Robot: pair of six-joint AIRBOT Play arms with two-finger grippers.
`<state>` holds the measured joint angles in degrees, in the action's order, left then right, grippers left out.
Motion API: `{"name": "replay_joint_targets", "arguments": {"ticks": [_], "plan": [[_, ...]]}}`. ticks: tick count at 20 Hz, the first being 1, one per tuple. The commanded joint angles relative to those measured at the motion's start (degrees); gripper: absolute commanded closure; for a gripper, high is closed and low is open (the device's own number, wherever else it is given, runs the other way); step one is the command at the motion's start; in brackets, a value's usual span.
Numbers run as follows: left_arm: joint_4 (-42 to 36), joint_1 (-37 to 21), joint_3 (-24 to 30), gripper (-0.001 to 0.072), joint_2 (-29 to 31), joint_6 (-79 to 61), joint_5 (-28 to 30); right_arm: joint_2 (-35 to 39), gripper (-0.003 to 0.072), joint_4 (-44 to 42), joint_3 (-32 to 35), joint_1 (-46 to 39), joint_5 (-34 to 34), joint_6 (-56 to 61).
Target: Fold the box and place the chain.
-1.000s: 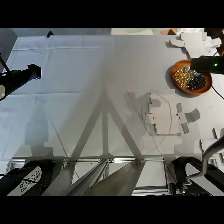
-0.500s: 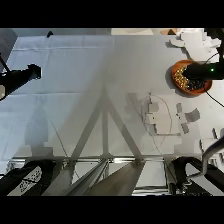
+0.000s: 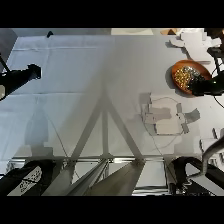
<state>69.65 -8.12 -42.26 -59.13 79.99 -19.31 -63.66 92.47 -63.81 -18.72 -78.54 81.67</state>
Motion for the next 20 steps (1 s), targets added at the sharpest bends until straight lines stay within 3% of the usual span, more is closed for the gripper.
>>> {"name": "replay_joint_targets", "arguments": {"ticks": [1,10,20], "plan": [[0.02,0.00,-0.07,0.0065,0.04,0.00,0.00,-2.12,0.0236,3.43,-0.04,-0.61,-1.73,0.42],[0.02,0.00,-0.07,0.0065,0.04,0.00,0.00,-12.41,0.0238,3.50,-0.04,-4.37,-3.67,0.33],[0.02,0.00,-0.07,0.0065,0.04,0.00,0.00,-15.15,0.0247,-0.63,-0.02,-13.49,-5.33,-5.90]]}}
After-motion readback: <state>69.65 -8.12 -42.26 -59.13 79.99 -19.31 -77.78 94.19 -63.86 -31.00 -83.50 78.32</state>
